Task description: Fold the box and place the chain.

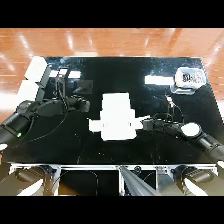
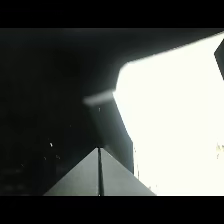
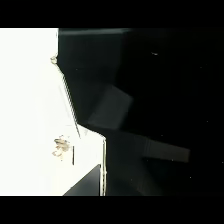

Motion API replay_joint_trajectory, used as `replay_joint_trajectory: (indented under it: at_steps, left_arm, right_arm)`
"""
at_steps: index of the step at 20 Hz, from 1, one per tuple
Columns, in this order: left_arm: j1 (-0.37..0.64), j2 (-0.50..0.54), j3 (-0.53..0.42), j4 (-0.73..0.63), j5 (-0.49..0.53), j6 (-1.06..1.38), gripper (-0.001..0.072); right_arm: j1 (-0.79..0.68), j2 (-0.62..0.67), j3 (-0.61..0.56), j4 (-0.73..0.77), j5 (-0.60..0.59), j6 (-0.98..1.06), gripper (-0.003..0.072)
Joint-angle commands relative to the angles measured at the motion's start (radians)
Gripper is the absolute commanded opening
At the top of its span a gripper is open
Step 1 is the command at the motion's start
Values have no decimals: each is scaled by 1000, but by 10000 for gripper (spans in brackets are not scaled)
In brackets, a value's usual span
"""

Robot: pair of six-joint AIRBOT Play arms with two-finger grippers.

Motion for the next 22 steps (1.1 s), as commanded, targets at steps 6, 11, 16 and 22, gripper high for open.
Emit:
replay_joint_trajectory:
  at_steps: [6, 11, 16, 22]
  left_arm:
    - [50, -189, 78, -110, 155, 70, 626]
    - [196, -458, 333, -396, 552, 506, 615]
    - [229, -674, 460, -504, 752, 681, 617]
    - [151, -792, 463, -605, 795, 802, 617]
  right_arm:
    - [21, 7, -15, 12, -23, 1, 29]
    - [21, 7, -15, 8, -10, 0, 29]
    - [21, 7, -15, -7, -10, 0, 29]
    - [21, 7, -15, -7, -18, 0, 29]
